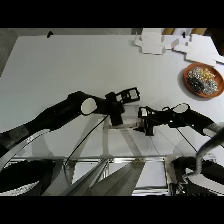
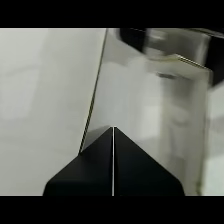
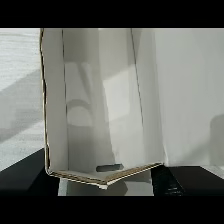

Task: Fold the box and place the chain.

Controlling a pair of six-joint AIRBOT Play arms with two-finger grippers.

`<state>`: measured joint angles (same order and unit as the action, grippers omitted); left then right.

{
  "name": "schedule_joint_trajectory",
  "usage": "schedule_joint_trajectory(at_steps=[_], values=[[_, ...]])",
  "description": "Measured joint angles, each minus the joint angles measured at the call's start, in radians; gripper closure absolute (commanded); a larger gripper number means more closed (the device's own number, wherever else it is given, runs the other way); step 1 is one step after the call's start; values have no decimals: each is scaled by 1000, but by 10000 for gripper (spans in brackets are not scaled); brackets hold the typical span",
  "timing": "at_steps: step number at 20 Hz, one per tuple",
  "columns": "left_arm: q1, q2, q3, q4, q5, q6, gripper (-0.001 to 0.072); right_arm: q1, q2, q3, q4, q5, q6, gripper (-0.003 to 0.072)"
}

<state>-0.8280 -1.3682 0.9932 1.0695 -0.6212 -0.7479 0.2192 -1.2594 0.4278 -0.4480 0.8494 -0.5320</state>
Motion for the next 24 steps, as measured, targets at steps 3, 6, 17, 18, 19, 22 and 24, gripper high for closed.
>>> schedule_joint_trajectory(at_steps=[3,6,17,18,19,22,24], values=[[37,-69,0,-7,74,-24,706,0,0,0,0,0,0,290],[57,-137,0,-26,93,-35,703,0,0,0,1,0,0,290],[74,39,0,127,-189,-113,708,0,0,0,-1,1,-1,290],[74,60,-1,137,-234,-124,708,0,0,0,-1,1,-1,290],[72,74,-4,145,-266,-132,708,0,0,0,-1,1,-1,290],[68,97,-49,149,-309,-146,705,0,0,0,0,0,-1,290],[68,101,-97,143,-298,-150,704,0,0,0,0,0,-1,290]])
